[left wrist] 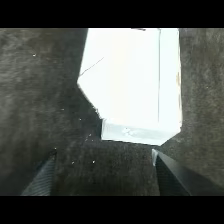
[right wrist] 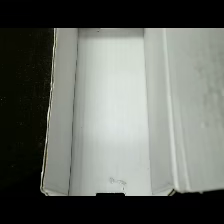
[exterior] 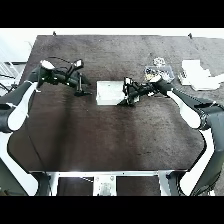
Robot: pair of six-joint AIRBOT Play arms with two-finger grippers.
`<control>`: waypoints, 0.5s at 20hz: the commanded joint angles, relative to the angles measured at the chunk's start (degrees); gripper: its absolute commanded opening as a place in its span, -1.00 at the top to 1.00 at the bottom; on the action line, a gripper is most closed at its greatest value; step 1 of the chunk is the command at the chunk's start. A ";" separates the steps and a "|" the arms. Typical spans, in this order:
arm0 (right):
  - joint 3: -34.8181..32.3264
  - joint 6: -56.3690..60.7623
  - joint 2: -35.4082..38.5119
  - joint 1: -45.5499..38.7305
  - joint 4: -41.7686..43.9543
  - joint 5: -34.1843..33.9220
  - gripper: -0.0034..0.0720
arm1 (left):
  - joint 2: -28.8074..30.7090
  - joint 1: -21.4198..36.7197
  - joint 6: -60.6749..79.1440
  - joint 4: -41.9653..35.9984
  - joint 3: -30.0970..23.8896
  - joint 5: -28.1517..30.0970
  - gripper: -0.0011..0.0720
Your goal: Fold the box and place the chain.
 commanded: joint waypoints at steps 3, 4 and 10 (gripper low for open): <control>-0.02 0.00 0.00 0.04 0.02 0.02 -0.65 | -3.15 -2.80 3.82 0.72 0.07 1.62 -0.98; -0.02 0.00 0.00 0.04 0.02 0.02 -0.66 | -3.23 -3.23 4.46 0.70 0.07 1.46 -0.98; -0.02 0.00 0.00 0.04 0.02 0.02 -0.65 | -3.50 -4.37 5.27 1.18 0.07 0.13 -0.98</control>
